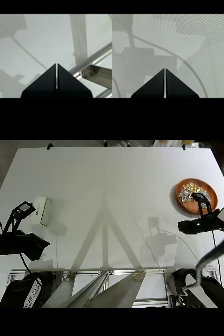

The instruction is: Fold the box and place the chain.

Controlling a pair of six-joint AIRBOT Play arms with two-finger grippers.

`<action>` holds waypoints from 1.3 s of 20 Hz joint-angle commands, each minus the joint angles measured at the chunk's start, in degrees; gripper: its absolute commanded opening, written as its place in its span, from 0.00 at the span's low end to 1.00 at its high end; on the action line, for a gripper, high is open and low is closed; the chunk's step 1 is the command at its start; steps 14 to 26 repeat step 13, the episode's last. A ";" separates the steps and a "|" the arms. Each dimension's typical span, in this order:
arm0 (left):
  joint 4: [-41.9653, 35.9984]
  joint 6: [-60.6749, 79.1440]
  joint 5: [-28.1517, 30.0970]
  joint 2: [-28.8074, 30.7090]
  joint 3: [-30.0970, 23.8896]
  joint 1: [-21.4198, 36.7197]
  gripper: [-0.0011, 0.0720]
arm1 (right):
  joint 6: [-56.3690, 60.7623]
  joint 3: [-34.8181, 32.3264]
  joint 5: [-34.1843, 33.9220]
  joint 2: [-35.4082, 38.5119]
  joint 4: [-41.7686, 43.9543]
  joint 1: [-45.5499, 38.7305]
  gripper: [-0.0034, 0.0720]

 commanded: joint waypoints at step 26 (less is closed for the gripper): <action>0.02 -0.52 5.38 0.04 -0.42 -0.09 0.06 | 0.00 -0.02 0.02 0.00 0.00 -0.04 0.07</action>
